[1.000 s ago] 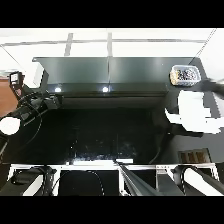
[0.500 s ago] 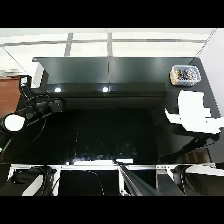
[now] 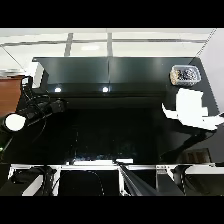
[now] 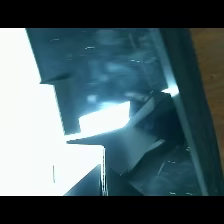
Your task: Fold the box and place the chain.
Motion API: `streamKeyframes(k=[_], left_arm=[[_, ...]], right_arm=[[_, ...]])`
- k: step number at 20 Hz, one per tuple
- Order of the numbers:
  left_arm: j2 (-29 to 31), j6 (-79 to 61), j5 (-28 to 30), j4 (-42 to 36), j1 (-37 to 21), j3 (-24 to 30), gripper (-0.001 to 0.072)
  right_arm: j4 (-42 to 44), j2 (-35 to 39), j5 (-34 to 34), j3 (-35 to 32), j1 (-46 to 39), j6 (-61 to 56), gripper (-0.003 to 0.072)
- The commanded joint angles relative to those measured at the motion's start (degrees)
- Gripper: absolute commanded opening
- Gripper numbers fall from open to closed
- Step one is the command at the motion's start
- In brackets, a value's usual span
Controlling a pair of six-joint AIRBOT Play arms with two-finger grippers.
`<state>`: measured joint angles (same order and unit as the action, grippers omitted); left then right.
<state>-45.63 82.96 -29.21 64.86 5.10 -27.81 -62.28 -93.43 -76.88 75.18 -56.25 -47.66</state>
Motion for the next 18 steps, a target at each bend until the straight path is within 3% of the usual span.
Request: streamKeyframes(k=[1, 5, 8, 12, 14, 18], left_arm=[[0.0, 0.0, -0.1, 0.0, 0.0, 0.0, 0.0709], [0.0, -0.1, -1.0, -1.8, 0.0, 0.0, 0.0708], [0.0, -0.7, -3.6, -3.9, 0.0, 0.0, 0.0709], [-1.2, -11.0, -6.8, -15.0, 0.0, -0.4, 0.0708], [-4.8, -14.7, -11.1, -21.1, 0.0, -2.5, 0.0707], [-18.9, -25.6, -25.2, -31.6, 0.0, -12.1, 0.0708]], right_arm=[[2.0, 2.2, -4.2, -0.3, 3.5, 1.7, 0.0014], [14.6, 10.3, -3.5, -9.2, 9.3, 4.4, 0.0014], [24.5, 19.3, 0.8, -20.8, 16.3, 7.5, 0.0014], [39.5, 35.0, 20.0, -42.3, 32.0, 11.5, 0.0013], [44.8, 40.2, 30.8, -50.6, 42.2, 12.1, 0.0014], [48.8, 41.4, 44.1, -56.4, 60.3, 11.6, 0.0014]])
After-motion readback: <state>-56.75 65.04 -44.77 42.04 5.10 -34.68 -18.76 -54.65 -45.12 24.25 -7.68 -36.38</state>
